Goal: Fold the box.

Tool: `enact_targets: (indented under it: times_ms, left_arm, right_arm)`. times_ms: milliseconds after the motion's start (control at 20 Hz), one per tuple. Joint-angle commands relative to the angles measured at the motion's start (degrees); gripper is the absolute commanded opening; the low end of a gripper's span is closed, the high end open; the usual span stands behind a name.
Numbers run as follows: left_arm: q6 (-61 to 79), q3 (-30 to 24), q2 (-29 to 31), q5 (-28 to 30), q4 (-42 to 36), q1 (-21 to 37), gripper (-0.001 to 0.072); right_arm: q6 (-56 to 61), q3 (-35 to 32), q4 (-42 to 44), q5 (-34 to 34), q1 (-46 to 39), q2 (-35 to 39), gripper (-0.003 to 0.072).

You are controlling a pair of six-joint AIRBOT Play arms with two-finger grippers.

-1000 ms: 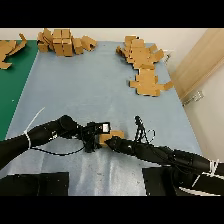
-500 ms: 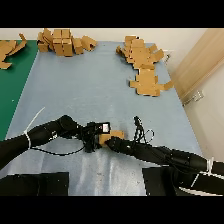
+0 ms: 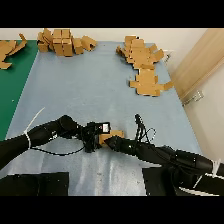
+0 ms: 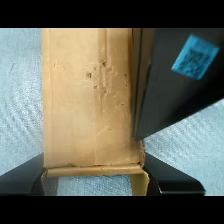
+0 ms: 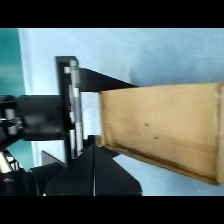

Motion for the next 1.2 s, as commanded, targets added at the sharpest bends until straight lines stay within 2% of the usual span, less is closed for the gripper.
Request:
enact_targets:
  times_ms: [0,200,500,600,1150]
  left_arm:
    - [0.0,0.0,0.0,0.0,0.0,0.0,0.0467]
    - [0.0,0.0,0.0,0.0,0.0,0.0,0.0467]
    - [0.0,0.0,0.0,0.0,0.0,0.0,0.0467]
    - [0.0,0.0,0.0,0.0,0.0,0.0,0.0467]
    - [0.0,0.0,0.0,0.0,-0.2,0.0,0.0467]
  right_arm:
    - [-0.2,0.1,-4.0,0.1,-0.5,3.5,0.0003]
    - [-0.2,0.1,-9.5,-1.1,-4.1,3.7,0.0003]
    - [-0.2,0.2,-16.8,-4.5,-14.1,3.7,0.0003]
    - [-0.2,0.2,-17.0,-4.9,-16.7,3.8,0.0003]
    - [-0.2,0.2,-17.0,-7.2,-18.0,3.8,0.0003]
